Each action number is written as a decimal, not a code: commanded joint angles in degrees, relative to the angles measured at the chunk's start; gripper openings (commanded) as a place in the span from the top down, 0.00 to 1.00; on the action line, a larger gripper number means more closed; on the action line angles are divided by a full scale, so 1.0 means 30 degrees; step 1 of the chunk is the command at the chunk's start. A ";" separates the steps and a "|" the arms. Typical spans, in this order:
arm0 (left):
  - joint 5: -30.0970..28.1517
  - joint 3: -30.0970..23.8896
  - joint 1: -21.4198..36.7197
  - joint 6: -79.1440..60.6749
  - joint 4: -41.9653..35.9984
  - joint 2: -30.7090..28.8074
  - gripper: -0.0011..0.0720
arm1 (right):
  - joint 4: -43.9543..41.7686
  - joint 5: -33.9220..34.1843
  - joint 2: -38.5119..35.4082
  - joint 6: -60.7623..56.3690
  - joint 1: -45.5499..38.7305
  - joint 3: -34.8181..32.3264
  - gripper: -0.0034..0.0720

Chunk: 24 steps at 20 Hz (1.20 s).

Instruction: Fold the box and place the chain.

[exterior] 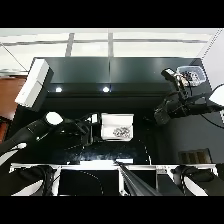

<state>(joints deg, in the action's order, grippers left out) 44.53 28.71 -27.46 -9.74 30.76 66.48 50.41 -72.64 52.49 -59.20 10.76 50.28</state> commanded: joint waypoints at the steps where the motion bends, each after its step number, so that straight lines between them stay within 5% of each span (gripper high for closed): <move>1: -0.0889 0.0015 -0.0627 -0.0554 -0.0051 0.0044 0.03 | 0.0000 0.0000 -0.0007 -0.0007 0.0015 0.0015 0.28; 24: -0.1399 0.0583 -0.1362 -0.1450 -0.0051 0.1144 0.03 | -0.0007 0.0000 -0.0007 -0.0007 0.0022 0.0007 0.28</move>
<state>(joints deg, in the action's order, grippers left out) 39.38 29.58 -31.77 -14.41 30.59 69.84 50.41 -72.62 52.49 -59.22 10.76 50.28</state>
